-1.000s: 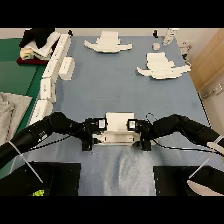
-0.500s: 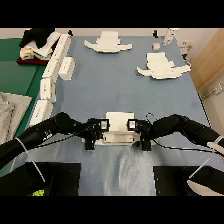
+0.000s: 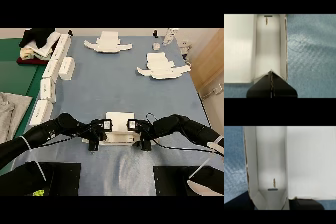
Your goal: Fold the box.
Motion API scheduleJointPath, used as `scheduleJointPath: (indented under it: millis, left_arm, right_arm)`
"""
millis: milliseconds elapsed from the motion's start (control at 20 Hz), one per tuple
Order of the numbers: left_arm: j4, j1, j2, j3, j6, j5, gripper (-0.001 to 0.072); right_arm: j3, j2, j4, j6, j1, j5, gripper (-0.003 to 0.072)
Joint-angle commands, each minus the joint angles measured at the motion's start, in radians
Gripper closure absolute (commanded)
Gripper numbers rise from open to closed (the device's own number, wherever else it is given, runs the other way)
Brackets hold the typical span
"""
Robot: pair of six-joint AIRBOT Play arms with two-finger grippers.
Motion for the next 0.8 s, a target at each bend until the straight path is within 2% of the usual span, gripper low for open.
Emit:
scheduleJointPath:
  millis: [0,50,150,350,500,550,600,650,750]
  left_arm:
    - [-0.015,-0.002,-0.008,0.001,0.017,-0.002,0.0695]
    - [-0.015,-0.002,-0.008,0.001,0.017,-0.002,0.0692]
    - [-0.019,-0.002,-0.008,0.001,-0.011,-0.008,0.025]
    - [-0.018,-0.002,-0.008,0.001,-0.033,-0.008,0.0241]
    - [-0.003,-0.002,-0.008,0.001,-0.057,-0.009,0.0244]
    - [0.011,-0.002,-0.007,0.001,-0.102,-0.009,0.0306]
    - [0.045,-0.001,-0.003,0.001,-0.152,-0.009,0.0616]
    - [0.087,-0.001,0.005,0.001,-0.187,-0.011,0.0697]
    - [0.162,0.004,0.033,0.001,-0.377,-0.011,0.0698]
  right_arm:
    - [0.001,0.0,0.0,0.0,0.0,0.0,0.0169]
    - [0.001,0.0,0.0,0.0,0.0,0.0,0.0169]
    - [0.001,0.0,0.0,0.0,0.0,0.0,0.0169]
    - [0.001,0.0,0.0,0.0,0.0,0.0,0.0169]
    - [0.001,0.0,0.0,0.0,0.0,0.0,0.0169]
    - [0.001,0.0,0.0,0.0,0.0,0.0,0.0169]
    - [0.001,0.0,0.0,0.0,0.0,0.0,0.0169]
    - [0.001,0.0,0.0,0.0,0.0,0.0,0.0169]
    - [0.001,0.0,0.0,0.0,0.0,0.0,0.0169]
